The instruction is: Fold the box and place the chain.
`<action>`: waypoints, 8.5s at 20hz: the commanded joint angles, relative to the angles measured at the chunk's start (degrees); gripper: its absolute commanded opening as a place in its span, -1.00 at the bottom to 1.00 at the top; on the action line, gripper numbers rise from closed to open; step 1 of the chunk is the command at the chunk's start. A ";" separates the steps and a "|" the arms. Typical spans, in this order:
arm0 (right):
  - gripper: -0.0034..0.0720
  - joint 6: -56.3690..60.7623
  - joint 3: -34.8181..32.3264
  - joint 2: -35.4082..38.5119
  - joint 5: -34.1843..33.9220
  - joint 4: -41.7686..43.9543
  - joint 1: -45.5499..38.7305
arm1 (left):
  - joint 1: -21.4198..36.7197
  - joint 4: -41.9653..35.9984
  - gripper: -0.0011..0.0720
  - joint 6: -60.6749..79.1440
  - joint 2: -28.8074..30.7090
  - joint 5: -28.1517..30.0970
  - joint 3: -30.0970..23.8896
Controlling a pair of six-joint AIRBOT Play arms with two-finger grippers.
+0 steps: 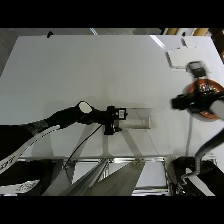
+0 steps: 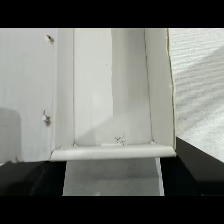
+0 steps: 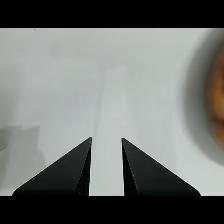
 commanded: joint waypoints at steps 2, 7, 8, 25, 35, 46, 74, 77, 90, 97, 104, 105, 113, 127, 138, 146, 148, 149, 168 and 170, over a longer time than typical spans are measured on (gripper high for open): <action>-0.42 -6.21 1.07 -5.64 -10.01 -0.83 -26.58 | -0.02 0.00 -0.37 -0.04 0.02 0.00 -0.02; -0.44 -11.52 1.07 -16.06 -17.38 0.00 -34.60 | -0.02 0.00 -0.37 -0.04 0.04 0.02 -0.02; -0.44 -12.39 1.07 -17.88 -19.04 0.11 -34.69 | -0.02 0.00 -0.37 -0.04 0.02 0.02 -0.02; -0.52 -25.59 1.07 -30.91 -32.00 17.35 -30.99 | 0.00 0.00 -0.37 -0.04 0.02 0.02 -0.02; -0.49 -20.31 1.07 -30.91 -30.93 15.45 -32.28 | -0.02 0.02 -0.37 -0.04 0.02 0.02 -0.02; -0.49 -20.09 1.07 -30.91 -30.73 16.06 -33.83 | -0.02 0.00 -0.37 -0.04 0.02 0.02 -0.02; -0.86 -33.55 1.07 5.14 8.20 42.82 -5.22 | -0.02 0.00 -0.37 -0.02 0.02 0.02 -0.02; -0.86 -33.66 1.07 8.55 13.35 42.80 5.29 | -0.02 0.00 -0.37 -0.02 0.02 0.02 -0.02; -0.86 -26.03 -0.63 2.75 -2.84 43.58 28.22 | -0.02 0.00 -0.37 -0.02 0.02 0.02 -0.02; -0.86 -16.79 -1.18 -2.25 -1.66 27.45 28.22 | -0.02 0.02 -0.37 -0.02 0.02 0.00 0.00; -0.37 -20.31 -0.79 -9.57 -2.01 28.22 28.15 | -0.02 0.02 -0.37 -0.04 0.04 0.02 -0.02; -0.37 -21.05 0.11 -8.83 -0.55 27.08 28.02 | 0.00 0.00 -0.37 -0.04 0.04 0.02 -0.02; -0.38 -77.18 3.37 -4.48 15.82 23.65 6.01 | -0.02 0.00 -0.37 -0.04 0.02 0.04 -0.02; -0.39 -99.93 -5.86 -21.99 -5.95 30.14 3.93 | -0.02 0.02 -0.37 -0.04 0.02 0.00 -0.02; -0.39 -104.19 -6.91 -26.75 -7.17 30.38 3.93 | -0.02 0.00 -0.37 -0.04 0.02 0.02 -0.02; -0.86 -101.42 -6.93 -27.78 -4.94 28.98 3.93 | -0.02 0.00 -0.37 -0.04 0.04 0.02 -0.02; -0.86 -97.53 -6.93 -24.35 -3.39 27.28 3.93 | 0.00 0.00 -0.37 -0.04 0.02 0.02 0.00; -0.86 -96.26 -6.93 -22.14 -2.54 26.95 3.93 | -0.02 0.00 -0.37 -0.04 0.02 0.02 -0.02; -0.86 -78.49 -6.99 -0.26 -6.19 52.87 19.82 | -0.02 0.02 -0.37 -0.04 0.02 0.02 -0.02; -0.86 -75.54 -6.99 -2.27 -11.02 52.85 22.01 | -0.02 0.00 -0.37 -0.04 0.02 0.02 -0.02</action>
